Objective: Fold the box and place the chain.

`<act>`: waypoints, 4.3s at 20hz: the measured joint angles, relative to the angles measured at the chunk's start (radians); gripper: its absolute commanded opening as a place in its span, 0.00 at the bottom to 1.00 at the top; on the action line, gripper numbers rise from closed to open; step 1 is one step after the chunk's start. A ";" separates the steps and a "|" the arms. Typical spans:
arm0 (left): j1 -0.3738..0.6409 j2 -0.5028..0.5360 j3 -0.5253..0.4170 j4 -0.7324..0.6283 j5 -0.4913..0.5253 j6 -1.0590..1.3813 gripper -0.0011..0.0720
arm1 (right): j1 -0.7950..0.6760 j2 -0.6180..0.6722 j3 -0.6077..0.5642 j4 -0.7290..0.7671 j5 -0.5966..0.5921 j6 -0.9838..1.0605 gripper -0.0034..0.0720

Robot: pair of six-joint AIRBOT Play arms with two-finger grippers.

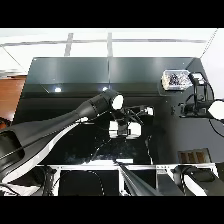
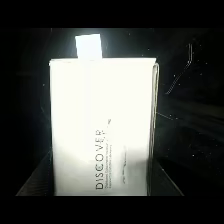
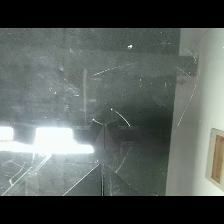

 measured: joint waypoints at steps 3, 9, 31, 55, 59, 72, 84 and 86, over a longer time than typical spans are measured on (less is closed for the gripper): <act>-0.012 -0.018 0.000 0.029 0.008 -0.035 0.59 | 0.000 0.000 0.000 0.000 0.000 0.003 0.06; 0.035 0.019 0.085 0.112 -0.063 -0.268 0.56 | 0.000 0.000 0.000 0.000 0.000 0.008 0.06; 1.035 -0.023 0.602 0.337 0.013 -0.661 0.56 | 0.000 0.000 0.000 0.000 -0.056 0.026 0.06; 1.152 -0.261 0.712 0.335 -0.080 -0.560 0.74 | 0.001 0.000 0.001 0.006 -0.081 0.024 0.06; 1.104 -0.056 0.662 0.377 -0.092 -0.593 0.05 | 0.036 0.000 0.029 0.047 -0.080 -0.006 0.06; 0.610 0.779 -0.388 0.340 0.228 -0.937 0.04 | 0.110 0.000 0.080 0.080 -0.121 -0.046 0.06; 0.496 0.936 -0.813 0.455 0.419 -1.135 0.05 | 0.111 -0.006 -0.056 0.056 -0.235 -0.047 0.06; 0.495 0.937 -0.817 0.456 0.421 -1.138 0.05 | 0.111 -0.005 -0.058 0.056 -0.237 -0.047 0.06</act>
